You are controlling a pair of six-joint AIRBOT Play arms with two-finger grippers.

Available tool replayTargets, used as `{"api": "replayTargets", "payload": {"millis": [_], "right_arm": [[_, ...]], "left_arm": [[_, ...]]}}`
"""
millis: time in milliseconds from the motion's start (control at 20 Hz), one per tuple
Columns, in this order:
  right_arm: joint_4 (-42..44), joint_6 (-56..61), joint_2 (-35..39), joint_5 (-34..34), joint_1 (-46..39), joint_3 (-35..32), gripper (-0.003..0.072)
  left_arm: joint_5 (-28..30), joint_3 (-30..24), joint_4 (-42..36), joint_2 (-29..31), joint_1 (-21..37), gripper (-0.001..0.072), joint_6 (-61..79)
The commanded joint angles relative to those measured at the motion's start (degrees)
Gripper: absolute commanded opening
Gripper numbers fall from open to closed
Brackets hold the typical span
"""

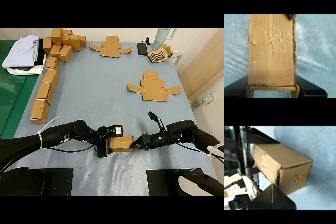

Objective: Fold the box.

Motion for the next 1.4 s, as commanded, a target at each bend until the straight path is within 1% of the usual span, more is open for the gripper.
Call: {"api": "replayTargets", "payload": {"millis": [0,100,150,250,350,450,550,700,850,900,1000,1050,1250,1350], "right_arm": [[1.22,-0.37,3.89,-3.04,-0.04,0.20,0.0004],[-0.31,1.46,10.05,-3.72,-0.09,1.57,0.0004],[-3.39,4.96,13.05,-2.97,-0.28,2.86,0.0004],[-15.85,14.16,18.32,1.11,-0.28,6.88,0.0003],[-26.99,23.85,20.31,4.90,-0.28,10.64,0.0004],[-36.46,32.46,18.51,7.96,-0.13,14.08,0.0004],[-43.17,36.83,13.33,9.35,-0.02,17.77,0.0003],[-49.33,40.50,4.46,9.68,0.66,25.38,0.0003],[-62.58,51.71,-0.28,12.20,6.54,31.04,0.0003],[-65.35,54.14,-0.85,13.38,8.76,31.87,0.0003],[-66.05,54.60,-0.90,16.72,11.98,32.09,0.0004],[-65.02,54.60,-0.90,17.46,13.11,32.06,0.0004],[-58.84,54.60,-0.85,17.20,14.29,32.06,0.0005],[-57.92,54.60,-0.85,17.20,14.27,32.11,0.0004]], "left_arm": [[0.02,0.04,0.02,0.02,0.00,0.0518,0.02],[0.00,0.04,0.02,0.02,0.00,0.0518,0.02],[0.02,0.04,0.02,0.02,0.02,0.0517,0.02],[0.00,0.04,0.02,0.02,0.02,0.0518,0.02],[0.02,0.04,0.00,0.02,0.00,0.0518,0.02],[0.00,0.04,0.02,0.02,0.02,0.0517,0.02],[0.02,0.04,0.02,0.02,0.02,0.0518,0.02],[0.02,0.04,0.02,0.02,0.02,0.0518,0.02],[0.04,0.04,0.00,0.02,0.02,0.0517,0.02],[0.09,0.04,-0.02,0.02,0.00,0.0517,0.02],[0.63,0.04,0.00,0.02,0.00,0.0517,0.04],[1.03,0.04,0.00,0.02,0.00,0.0517,0.04],[1.16,0.11,-0.72,0.04,0.02,0.0517,0.00],[1.01,0.46,-0.61,0.42,0.13,0.0517,-0.48]]}}
